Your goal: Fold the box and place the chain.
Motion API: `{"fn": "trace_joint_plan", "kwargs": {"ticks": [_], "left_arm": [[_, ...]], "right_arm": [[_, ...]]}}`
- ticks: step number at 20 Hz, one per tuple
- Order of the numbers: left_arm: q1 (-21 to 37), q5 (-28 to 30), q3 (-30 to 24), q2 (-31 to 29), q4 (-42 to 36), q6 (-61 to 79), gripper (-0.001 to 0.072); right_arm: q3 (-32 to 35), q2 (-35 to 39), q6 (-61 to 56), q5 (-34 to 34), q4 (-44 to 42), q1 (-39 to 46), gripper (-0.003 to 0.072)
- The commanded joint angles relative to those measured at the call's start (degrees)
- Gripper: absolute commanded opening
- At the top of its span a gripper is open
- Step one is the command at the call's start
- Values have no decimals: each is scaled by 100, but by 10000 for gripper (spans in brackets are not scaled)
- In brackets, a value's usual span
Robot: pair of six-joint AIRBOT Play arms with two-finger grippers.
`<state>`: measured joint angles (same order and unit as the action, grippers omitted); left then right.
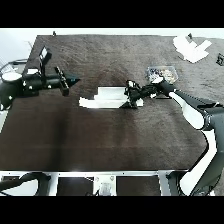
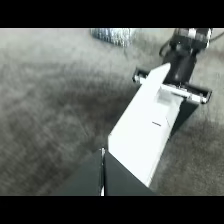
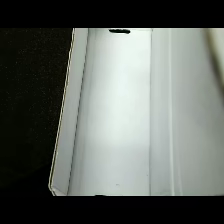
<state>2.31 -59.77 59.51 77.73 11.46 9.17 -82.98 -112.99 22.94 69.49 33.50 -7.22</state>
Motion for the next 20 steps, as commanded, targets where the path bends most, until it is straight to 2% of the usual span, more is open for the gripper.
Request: {"fn": "trace_joint_plan", "kwargs": {"ticks": [1, 4, 6, 8, 10, 15, 20], "left_arm": [[-175, 227, -551, 111, -260, 446, 18], [-660, 426, -562, 546, -140, 625, 18], [-973, 820, -555, 809, -387, 920, 19], [-1139, 927, -494, 1027, -634, 1117, 18], [-1191, 894, -225, 1270, -662, 1121, 19], [-1200, 614, 876, 1956, -726, 723, 19], [-1200, 640, 1342, 2308, -748, 584, 19]], "right_arm": [[0, -2, 0, 2, 0, -7, 592], [0, -2, 2, 2, 0, -7, 592], [0, -2, 0, 0, 0, -7, 592], [0, -2, 2, 2, 0, -7, 592], [0, -2, 0, 0, 0, -7, 592], [0, -2, 0, 0, 0, -7, 592], [0, -2, 0, 0, 0, -7, 592]]}}
